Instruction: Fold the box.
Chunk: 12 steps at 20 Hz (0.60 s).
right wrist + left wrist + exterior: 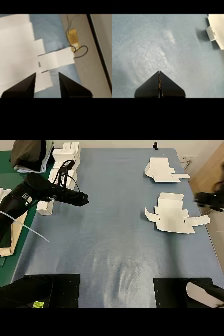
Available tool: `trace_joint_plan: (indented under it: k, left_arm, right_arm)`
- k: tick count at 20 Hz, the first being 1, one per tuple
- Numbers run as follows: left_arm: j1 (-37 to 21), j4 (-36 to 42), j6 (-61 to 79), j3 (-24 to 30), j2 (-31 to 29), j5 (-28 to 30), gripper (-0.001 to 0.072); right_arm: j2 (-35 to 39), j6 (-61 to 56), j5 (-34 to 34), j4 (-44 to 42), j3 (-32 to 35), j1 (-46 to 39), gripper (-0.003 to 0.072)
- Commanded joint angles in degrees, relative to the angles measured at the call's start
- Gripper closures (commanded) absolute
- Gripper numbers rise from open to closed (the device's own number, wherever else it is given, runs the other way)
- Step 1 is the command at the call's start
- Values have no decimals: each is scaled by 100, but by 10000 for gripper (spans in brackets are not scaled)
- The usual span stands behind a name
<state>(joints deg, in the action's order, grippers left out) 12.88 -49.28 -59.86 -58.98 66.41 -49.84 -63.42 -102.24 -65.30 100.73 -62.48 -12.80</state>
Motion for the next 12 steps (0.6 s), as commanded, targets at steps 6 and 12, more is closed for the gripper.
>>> trace_joint_plan:
  k: [6,12]
  left_arm:
    - [-4,70,-17,2,4,-7,154]
    - [-4,232,-286,0,2,-127,49]
  right_arm:
    - [-2358,2774,-787,-2675,-1228,-2509,236]
    - [-3445,3220,-1803,-2920,-2435,-2485,239]
